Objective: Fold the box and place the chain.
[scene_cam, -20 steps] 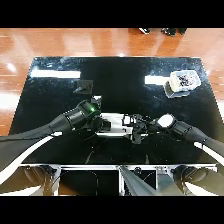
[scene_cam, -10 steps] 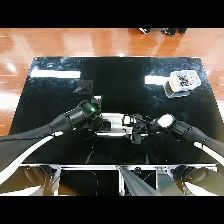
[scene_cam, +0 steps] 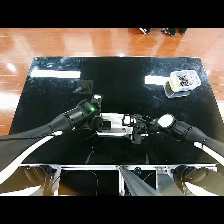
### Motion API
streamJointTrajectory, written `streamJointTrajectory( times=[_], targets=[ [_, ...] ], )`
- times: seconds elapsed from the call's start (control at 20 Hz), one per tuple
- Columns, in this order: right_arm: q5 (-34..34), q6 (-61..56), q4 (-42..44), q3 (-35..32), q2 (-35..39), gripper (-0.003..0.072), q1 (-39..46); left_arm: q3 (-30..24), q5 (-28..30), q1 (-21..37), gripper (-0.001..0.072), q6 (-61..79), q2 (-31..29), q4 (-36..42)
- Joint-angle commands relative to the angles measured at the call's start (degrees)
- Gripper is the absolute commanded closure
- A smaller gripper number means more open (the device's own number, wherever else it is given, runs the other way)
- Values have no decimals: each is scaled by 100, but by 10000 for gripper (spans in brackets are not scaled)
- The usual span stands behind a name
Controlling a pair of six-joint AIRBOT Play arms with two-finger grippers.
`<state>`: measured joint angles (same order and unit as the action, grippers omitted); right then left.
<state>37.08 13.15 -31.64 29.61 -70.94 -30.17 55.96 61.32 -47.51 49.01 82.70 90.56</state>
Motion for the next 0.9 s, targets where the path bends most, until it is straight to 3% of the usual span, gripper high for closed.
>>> streamJointTrajectory(
  times=[0.0, 0.05, 0.1, 0.45, 0.5, 0.6, 0.85],
  targets=[
    [0, 4, 4, 2, -4, 129, 4, 4, -2, -2, 513, 28, 4, 35],
    [0, 4, 4, 2, -4, 130, 4, 4, -2, 0, 302, 24, 4, 35],
    [0, 4, 4, 2, -4, 129, 4, 4, -11, 0, 253, 24, 4, 33],
    [-4, -2, 4, 2, -4, 129, 4, 4, -9, 0, 269, 26, 4, 31],
    [-4, -2, 4, 2, -4, 129, 4, 4, -9, 0, 347, 26, 4, 31],
    [-4, -2, 4, 2, -4, 129, 4, 4, -11, 0, 687, 63, 4, 33],
    [0, -2, 4, 2, -4, 128, 4, 4, -2, 0, 688, 70, 4, 11]
  ],
)
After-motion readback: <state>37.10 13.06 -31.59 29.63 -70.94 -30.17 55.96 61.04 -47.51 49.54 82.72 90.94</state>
